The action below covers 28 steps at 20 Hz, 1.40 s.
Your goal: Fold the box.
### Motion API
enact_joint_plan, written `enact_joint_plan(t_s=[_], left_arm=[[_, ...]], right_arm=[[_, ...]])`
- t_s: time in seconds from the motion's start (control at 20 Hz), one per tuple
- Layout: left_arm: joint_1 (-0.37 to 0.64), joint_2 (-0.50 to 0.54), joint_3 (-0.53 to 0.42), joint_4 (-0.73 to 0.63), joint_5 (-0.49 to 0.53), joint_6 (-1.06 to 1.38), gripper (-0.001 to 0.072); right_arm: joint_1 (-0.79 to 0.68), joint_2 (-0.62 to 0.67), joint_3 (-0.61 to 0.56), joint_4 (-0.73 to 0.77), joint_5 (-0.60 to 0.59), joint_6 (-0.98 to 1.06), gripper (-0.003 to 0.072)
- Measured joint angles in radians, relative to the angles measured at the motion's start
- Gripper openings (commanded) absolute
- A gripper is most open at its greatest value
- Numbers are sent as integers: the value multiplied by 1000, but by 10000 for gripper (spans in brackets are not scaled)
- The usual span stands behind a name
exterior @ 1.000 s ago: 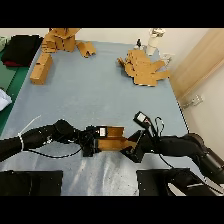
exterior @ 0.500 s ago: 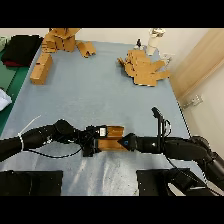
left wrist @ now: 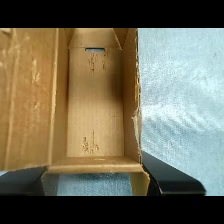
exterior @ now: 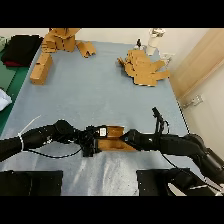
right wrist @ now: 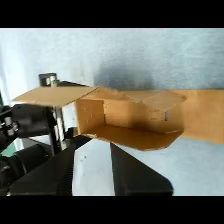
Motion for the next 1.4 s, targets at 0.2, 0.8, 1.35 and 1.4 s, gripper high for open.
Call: enact_joint_plan(t_s=[0.2, 0.8, 1.35, 1.4], left_arm=[[0, 0, 0, 0, 0, 0, 521], [0, 0, 0, 0, 0, -1, 521], [0, 0, 0, 0, -2, 0, 521], [0, 0, 0, 0, 0, 0, 521]], right_arm=[[-1, -167, 60, 10, 82, -92, 259], [29, -628, 232, 9, 133, -302, 153], [69, -593, 288, -205, 146, -338, 154], [62, -566, 299, -250, 142, -338, 154]])
